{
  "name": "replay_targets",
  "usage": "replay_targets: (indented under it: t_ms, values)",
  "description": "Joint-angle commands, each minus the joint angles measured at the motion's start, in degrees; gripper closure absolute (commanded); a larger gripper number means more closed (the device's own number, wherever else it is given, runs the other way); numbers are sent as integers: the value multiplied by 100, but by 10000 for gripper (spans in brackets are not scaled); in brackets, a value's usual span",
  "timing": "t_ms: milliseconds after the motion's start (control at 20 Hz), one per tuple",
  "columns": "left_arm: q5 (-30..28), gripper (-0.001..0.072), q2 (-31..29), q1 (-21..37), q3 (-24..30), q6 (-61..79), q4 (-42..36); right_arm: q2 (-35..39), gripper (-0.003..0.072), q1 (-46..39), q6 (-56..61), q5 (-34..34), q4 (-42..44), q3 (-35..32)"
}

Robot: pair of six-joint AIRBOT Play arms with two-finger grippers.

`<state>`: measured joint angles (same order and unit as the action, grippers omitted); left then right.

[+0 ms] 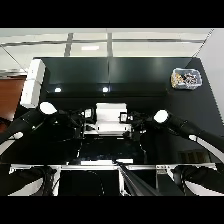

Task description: Fold the box and place the chain.

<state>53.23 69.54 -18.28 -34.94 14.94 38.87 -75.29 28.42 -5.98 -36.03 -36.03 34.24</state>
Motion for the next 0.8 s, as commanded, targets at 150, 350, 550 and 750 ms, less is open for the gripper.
replay_targets:
  t_ms: [150,350,550,750]
  values:
    - [33,493,28,-7,0,-59,-61,-4,383,2,-2,2,0,2]
    - [-90,492,179,-26,0,-55,-752,-4,384,2,-2,2,0,2]
    - [-378,492,387,-260,0,-55,-1115,-4,383,2,-2,2,0,2]
    - [-538,492,511,-304,0,-186,-1255,-4,383,2,-2,0,0,2]
